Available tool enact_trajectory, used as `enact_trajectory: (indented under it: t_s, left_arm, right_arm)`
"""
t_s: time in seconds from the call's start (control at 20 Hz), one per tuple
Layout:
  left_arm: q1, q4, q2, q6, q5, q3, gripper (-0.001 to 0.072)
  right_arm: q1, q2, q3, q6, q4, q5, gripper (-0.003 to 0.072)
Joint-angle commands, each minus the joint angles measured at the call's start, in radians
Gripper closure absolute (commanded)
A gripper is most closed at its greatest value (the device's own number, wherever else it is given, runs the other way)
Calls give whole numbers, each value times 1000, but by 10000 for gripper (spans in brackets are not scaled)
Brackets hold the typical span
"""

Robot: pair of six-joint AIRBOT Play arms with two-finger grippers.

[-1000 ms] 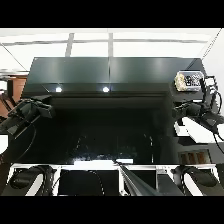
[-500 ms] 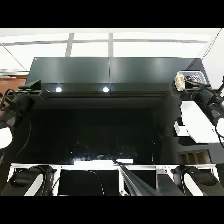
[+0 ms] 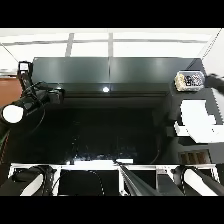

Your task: Fold the box and place the chain.

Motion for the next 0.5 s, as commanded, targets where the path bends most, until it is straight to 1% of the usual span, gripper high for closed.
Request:
enact_trajectory:
  t_s: [0.0, 0.05, 0.1, 0.2, 0.25, 0.3, 0.35, 0.45]
  left_arm:
    - [73, 196, -36, -284, -248, 74, 7]
    - [84, 179, -32, -293, -263, 74, 6]
    - [85, 171, -32, -294, -269, 74, 7]
    - [80, 173, -33, -293, -271, 74, 6]
    - [81, 173, -33, -293, -268, 74, 7]
    - [82, 173, -33, -294, -264, 74, 7]
    - [82, 172, -33, -296, -256, 74, 6]
    - [81, 168, -33, -296, -255, 74, 7]
  right_arm:
    - [-345, -163, 237, 241, -304, 383, -29]
    - [-431, -201, 271, 235, -310, 462, -29]
    - [-499, -231, 287, 217, -299, 511, -29]
    - [-590, -292, 295, 69, -198, 578, -29]
    - [-613, -324, 295, -39, -139, 612, -29]
    - [-622, -354, 298, -134, -110, 646, -29]
    - [-618, -375, 300, -255, -100, 669, -28]
    - [-603, -397, 301, -403, -118, 674, -28]
